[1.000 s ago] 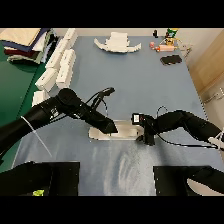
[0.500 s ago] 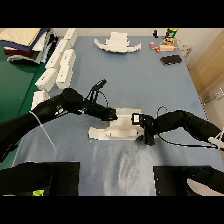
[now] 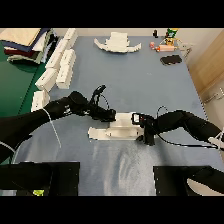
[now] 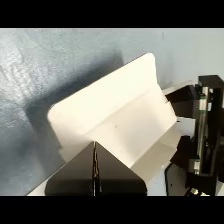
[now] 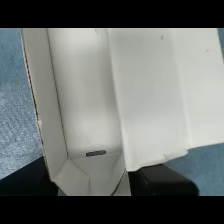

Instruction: Fold the box.

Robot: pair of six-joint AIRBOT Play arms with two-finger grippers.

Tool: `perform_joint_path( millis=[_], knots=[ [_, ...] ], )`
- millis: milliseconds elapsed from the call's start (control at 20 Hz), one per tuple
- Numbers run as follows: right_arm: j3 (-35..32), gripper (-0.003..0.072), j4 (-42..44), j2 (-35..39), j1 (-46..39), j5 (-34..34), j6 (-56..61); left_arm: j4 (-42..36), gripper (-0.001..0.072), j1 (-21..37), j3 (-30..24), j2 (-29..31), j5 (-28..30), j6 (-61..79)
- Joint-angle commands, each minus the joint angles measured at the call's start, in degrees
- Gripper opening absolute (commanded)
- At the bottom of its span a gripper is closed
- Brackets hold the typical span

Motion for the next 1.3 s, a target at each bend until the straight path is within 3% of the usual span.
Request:
perform_joint_path(
  millis=[0,250,450,650,800,1000,1250],
  knots=[
    [0.0,0.0505,0.0,0.0,0.1,0.0,-0.2,0.6,0.0011,0.0,0.0,-0.5,0.0,-0.5],
    [0.0,0.0505,0.0,0.0,0.1,0.0,-0.1,0.2,0.0011,0.0,0.6,-0.5,-0.5,-0.3],
    [0.0,0.0504,0.0,0.0,0.1,0.0,-0.1,0.2,0.0011,0.1,4.5,0.0,-3.5,1.2],
    [0.0,0.0504,0.0,0.0,0.1,0.0,-0.1,0.2,0.001,3.2,6.3,4.1,-9.6,5.3],
    [0.0,0.0505,0.0,0.0,0.1,0.0,-0.1,2.0,0.0009,7.4,6.0,9.0,-18.0,8.3],
    [0.0,0.0504,0.0,0.0,0.1,0.0,-0.1,5.8,0.0009,11.2,1.1,18.3,-25.7,11.8],
    [0.0,0.0504,0.0,0.0,0.1,0.0,-0.1,5.7,0.0011,9.9,-10.0,32.1,-25.6,29.4]
  ],
)
